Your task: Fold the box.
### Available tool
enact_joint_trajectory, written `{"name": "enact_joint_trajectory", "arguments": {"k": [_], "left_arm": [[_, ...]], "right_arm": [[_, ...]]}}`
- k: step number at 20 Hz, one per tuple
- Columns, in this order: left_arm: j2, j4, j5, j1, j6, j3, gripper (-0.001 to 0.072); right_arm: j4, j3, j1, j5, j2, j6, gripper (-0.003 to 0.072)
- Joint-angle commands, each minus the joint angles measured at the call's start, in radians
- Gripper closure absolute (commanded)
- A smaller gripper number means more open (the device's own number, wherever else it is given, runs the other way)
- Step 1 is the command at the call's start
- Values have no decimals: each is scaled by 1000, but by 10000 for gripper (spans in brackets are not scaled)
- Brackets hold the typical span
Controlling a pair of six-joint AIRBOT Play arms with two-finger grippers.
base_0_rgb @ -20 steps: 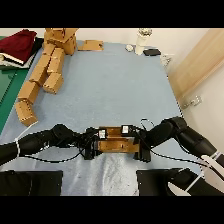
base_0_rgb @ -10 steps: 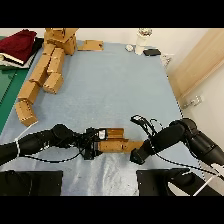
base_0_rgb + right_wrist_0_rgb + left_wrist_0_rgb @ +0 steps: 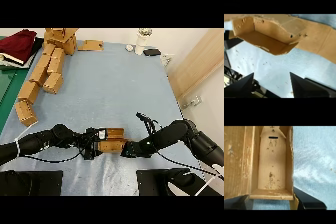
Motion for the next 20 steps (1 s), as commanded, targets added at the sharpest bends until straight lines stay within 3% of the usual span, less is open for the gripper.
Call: {"name": "enact_joint_trajectory", "arguments": {"k": [1,4,10,20], "left_arm": [[1,0,0,1,-1,0,221],[20,37,0,1,-86,0,221],[110,325,-6,1,-338,0,221],[112,298,-54,0,-349,-31,221]], "right_arm": [[29,1,1,35,1,127,-33],[68,1,1,74,2,133,-32],[71,0,1,100,1,132,-32],[68,0,1,158,1,132,-32]]}}
